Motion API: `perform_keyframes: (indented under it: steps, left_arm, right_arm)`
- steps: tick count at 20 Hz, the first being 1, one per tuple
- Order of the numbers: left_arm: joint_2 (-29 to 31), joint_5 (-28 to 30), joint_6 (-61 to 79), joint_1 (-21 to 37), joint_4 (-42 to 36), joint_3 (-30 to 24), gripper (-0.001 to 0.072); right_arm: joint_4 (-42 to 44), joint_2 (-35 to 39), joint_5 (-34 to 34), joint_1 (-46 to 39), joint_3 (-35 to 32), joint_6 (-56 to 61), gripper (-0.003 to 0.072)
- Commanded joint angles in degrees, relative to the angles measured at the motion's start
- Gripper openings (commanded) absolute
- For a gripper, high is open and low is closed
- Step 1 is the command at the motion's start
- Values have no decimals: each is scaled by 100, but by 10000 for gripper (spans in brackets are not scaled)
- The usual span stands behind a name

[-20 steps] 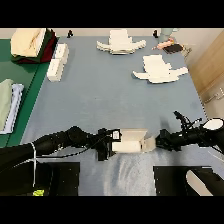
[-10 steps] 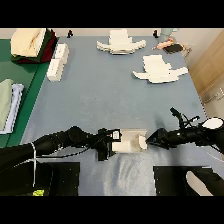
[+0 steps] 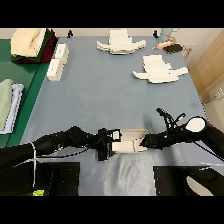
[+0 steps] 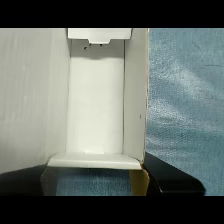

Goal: Fold the box.

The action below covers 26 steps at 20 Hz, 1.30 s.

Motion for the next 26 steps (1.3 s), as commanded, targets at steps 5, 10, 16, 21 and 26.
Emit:
perform_keyframes:
  steps: [5,10,16,21,26]
  left_arm:
    - [-2,2,0,0,0,7,590]
    - [-2,2,0,0,0,7,590]
    - [-2,2,0,0,2,7,590]
    - [-2,2,0,0,0,7,590]
    - [-2,2,0,0,0,7,590]
  right_arm:
    - [-2874,-164,-442,2221,918,3674,375]
    - [-3829,-892,-203,3335,1316,5309,366]
    - [-4516,-1635,258,3906,1775,6330,341]
    - [-4732,-1768,435,3923,1784,6452,120]
    - [-4940,-1768,658,3923,1784,6531,4]
